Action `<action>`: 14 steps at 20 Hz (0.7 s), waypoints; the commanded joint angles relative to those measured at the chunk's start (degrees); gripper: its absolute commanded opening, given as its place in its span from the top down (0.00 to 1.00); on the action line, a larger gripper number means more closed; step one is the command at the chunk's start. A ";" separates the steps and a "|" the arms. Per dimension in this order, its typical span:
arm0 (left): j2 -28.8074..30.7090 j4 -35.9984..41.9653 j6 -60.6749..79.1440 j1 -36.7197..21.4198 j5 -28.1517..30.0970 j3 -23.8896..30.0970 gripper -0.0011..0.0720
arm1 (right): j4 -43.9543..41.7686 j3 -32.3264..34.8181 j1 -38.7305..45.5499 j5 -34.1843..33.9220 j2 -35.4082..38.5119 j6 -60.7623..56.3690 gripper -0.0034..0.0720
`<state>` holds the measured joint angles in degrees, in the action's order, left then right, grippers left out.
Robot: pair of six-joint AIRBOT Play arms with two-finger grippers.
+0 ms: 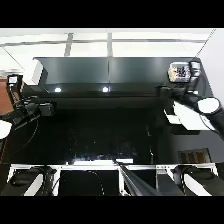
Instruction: Fold the box and place the chain.
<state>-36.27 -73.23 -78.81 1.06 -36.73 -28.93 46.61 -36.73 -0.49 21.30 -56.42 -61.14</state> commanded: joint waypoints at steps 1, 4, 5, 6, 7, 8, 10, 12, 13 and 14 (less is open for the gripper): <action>-0.74 2.19 -0.04 0.02 1.53 0.00 0.03 | 11.39 -1.68 18.82 1.07 -1.92 -11.41 0.01; -0.79 4.52 -0.04 0.09 1.40 0.02 0.03 | 13.14 -8.96 45.27 10.80 -9.49 -13.22 0.02; -0.87 5.01 -0.07 0.09 1.36 0.02 0.03 | 12.98 -12.76 51.80 15.58 -12.63 -13.64 0.02; -1.14 5.01 -0.07 0.13 1.05 0.02 0.03 | 13.22 -16.81 56.78 20.39 -15.91 -13.42 0.02; -1.62 5.01 -0.07 0.13 0.42 0.02 0.03 | 13.60 -21.38 60.72 25.75 -19.54 -12.15 0.02; -2.16 5.01 -0.07 0.13 -0.46 0.02 0.03 | 13.57 -25.68 62.95 31.67 -23.19 -8.44 0.02; -3.54 5.18 -0.07 0.20 -2.03 0.02 0.03 | 13.66 -34.16 64.28 43.04 -30.99 -3.67 0.02; -4.92 5.33 -0.07 0.44 -2.25 0.02 0.03 | 13.68 -39.43 62.18 50.86 -36.85 1.90 0.02; -5.60 5.40 -0.07 0.44 -2.27 0.02 0.03 | 14.38 -41.13 60.57 53.59 -38.95 4.85 0.02; -6.12 5.64 -0.09 0.44 -2.29 0.02 0.03 | 16.52 -42.49 58.53 55.04 -40.59 6.51 0.02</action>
<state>-40.80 -68.10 -78.85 1.39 -38.24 -28.93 60.53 -72.64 59.07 64.07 -90.13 -62.04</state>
